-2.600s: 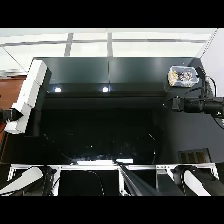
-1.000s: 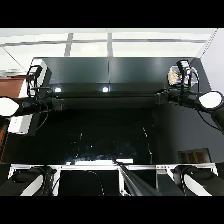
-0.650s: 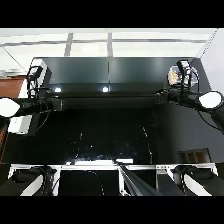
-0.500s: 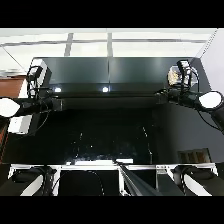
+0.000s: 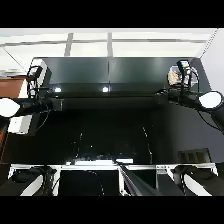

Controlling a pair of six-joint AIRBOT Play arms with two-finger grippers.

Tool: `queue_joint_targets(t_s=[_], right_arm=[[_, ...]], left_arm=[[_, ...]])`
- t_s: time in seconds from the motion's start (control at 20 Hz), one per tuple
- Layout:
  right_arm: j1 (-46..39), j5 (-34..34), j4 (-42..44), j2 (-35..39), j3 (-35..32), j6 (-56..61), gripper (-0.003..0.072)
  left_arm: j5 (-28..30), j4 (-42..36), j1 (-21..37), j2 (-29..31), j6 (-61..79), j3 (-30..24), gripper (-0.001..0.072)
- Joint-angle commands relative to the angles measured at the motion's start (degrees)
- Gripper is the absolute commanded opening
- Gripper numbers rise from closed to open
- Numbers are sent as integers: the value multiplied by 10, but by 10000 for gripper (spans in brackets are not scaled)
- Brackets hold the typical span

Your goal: Fold the box and place the chain.

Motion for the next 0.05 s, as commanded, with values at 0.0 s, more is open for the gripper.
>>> queue_joint_targets(t_s=[0.0], right_arm=[[0, 0, 0, 0, 0, 0, 20]], left_arm=[[0, 0, 0, 0, 0, 0, 29]])
